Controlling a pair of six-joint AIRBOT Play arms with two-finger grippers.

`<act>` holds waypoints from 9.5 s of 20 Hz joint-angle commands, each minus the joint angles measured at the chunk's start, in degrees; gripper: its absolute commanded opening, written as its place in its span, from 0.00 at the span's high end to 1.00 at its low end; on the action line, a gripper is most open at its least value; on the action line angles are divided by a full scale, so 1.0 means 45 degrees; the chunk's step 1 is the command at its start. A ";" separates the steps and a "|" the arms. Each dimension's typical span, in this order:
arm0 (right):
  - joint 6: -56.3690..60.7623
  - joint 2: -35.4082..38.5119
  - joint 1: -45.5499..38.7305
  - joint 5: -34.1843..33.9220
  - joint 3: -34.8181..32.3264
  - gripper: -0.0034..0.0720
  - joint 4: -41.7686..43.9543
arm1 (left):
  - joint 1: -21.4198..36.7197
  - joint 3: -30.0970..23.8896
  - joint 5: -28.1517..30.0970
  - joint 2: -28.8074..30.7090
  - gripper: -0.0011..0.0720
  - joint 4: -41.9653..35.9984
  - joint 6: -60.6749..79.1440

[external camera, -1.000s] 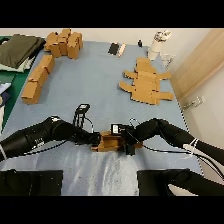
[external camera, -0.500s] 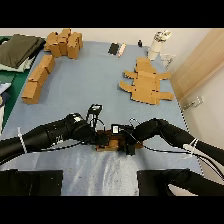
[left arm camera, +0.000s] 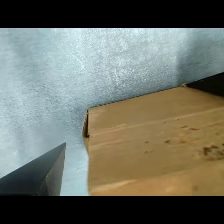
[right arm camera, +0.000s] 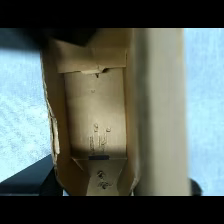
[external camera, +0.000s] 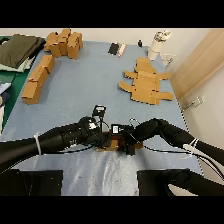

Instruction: Fold the box.

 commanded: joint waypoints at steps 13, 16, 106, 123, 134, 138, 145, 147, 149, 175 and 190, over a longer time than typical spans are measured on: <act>0.0005 0.0005 0.0010 0.0000 -0.0005 0.29 0.0010 | -0.0573 0.1141 -0.0437 -0.1608 0.97 0.0525 -0.1171; 0.0005 0.0005 0.0010 0.0005 -0.0005 0.29 0.0010 | -0.0690 0.1141 -0.0529 -0.1603 0.97 0.0457 -0.1175; 0.0005 0.0005 0.0010 0.0000 -0.0005 0.29 0.0005 | 0.4949 -0.5236 0.5503 0.0699 0.26 -1.4727 3.3397; 0.1307 0.0296 0.0015 -0.0568 0.0049 0.00 -0.0010 | 0.4949 -0.5236 0.5508 0.0699 0.26 -1.4727 3.3397; 1.1438 0.4721 0.0010 -0.3235 0.0049 0.01 -0.4080 | 0.4949 -0.5236 0.5503 0.0699 0.26 -1.4732 3.3397; 2.0254 0.5183 0.0015 -0.3517 0.0044 0.03 -0.3366 | 0.4949 -0.5236 0.5503 0.0699 0.26 -1.4732 3.3402; 2.3265 0.5129 0.0107 -0.1894 -0.0427 0.03 -0.0850 | 0.4949 -0.5236 0.5503 0.0699 0.26 -1.4727 3.3402; 2.3916 0.4988 0.0107 -0.1846 -0.0457 0.03 -0.0690 | 0.4949 -0.5236 0.5503 0.0699 0.26 -1.4727 3.3402; 2.4004 0.4775 0.0107 -0.1889 -0.0457 0.03 -0.0063 | 0.4949 -0.5236 0.5503 0.0699 0.26 -1.4732 3.3402; 2.3873 0.4692 0.1064 -0.0869 -0.0427 0.89 0.0933 | 0.5440 -0.7315 0.5955 0.2905 0.26 -1.4129 3.3019; 1.9171 0.0889 0.1690 0.4668 0.0282 0.95 0.2380 | 0.5425 -0.7325 0.5955 0.2783 0.26 -1.4158 3.3019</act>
